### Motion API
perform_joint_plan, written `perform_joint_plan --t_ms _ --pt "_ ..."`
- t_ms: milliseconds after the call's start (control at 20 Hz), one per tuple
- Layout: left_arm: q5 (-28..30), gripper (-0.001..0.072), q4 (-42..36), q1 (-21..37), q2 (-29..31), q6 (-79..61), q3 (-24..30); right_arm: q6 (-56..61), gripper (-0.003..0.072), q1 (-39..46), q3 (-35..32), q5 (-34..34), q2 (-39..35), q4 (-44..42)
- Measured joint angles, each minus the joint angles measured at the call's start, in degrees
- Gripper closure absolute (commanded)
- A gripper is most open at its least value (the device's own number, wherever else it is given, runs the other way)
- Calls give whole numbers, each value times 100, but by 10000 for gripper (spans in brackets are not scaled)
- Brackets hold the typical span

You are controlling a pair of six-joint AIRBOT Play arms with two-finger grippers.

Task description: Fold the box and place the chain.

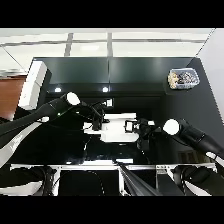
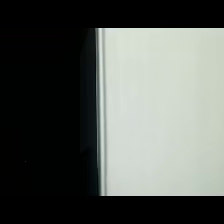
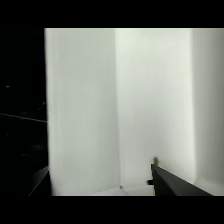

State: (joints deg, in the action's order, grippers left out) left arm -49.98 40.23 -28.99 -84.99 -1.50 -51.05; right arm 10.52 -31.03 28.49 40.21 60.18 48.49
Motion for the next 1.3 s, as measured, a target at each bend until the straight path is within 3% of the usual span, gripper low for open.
perform_joint_plan --t_ms 250,650,950,1300 --pt "7 688 15 0 0 7 2 260 -27 149 184 -553 -245 63" --pt "0 688 205 -20 2 -42 0 127 -26 671 256 -247 -352 22" --pt "-2 688 258 -20 2 -116 0 -824 -26 911 256 -116 -11 -710" --pt "7 688 278 -20 0 -133 0 -2734 -26 1515 258 575 730 -2011"
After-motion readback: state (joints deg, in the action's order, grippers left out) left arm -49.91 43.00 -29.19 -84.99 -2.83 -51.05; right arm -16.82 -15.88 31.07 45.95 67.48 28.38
